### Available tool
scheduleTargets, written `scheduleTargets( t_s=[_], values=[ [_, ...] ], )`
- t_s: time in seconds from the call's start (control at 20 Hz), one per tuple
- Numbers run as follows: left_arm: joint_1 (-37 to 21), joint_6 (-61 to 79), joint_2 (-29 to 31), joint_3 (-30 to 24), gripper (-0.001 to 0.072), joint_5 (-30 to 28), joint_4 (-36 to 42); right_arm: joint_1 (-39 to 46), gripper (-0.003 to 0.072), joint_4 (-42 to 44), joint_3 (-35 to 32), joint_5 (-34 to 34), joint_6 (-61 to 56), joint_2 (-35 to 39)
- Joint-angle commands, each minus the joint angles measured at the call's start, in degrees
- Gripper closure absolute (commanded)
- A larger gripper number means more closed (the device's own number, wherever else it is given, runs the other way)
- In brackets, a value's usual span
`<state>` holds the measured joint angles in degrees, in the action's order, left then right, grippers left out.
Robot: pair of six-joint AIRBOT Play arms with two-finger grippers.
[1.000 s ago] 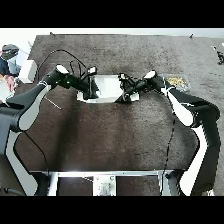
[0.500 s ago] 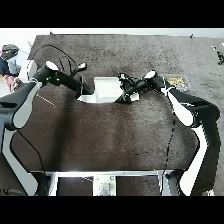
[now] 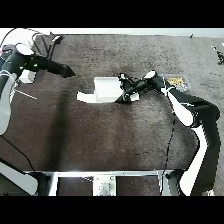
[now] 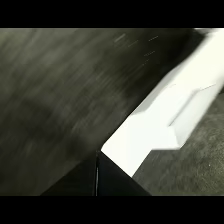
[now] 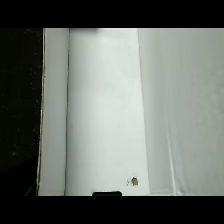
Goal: Fold the box and place the chain.
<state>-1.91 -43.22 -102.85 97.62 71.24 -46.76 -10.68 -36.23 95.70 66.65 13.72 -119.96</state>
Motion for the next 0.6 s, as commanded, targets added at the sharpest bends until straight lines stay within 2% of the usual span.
scheduleTargets(
  t_s=[0.0,0.2,0.3,0.55],
  values=[
    [-2.84,-10.38,0.94,-5.73,0.0700,0.09,-3.67,-0.07,0.0195,0.02,0.00,0.00,0.00,0.02],
    [-2.64,-12.35,0.94,-15.74,0.0699,-5.70,-1.64,-0.07,0.0195,0.02,0.00,0.00,-0.02,0.02],
    [-2.64,-12.28,0.94,-19.52,0.0699,-6.40,-0.68,-0.09,0.0196,0.02,0.00,0.00,0.00,0.02],
    [-0.70,-8.70,0.94,-28.26,0.0698,-13.07,7.15,-0.09,0.0196,0.02,0.00,0.00,0.00,0.02]
  ],
)
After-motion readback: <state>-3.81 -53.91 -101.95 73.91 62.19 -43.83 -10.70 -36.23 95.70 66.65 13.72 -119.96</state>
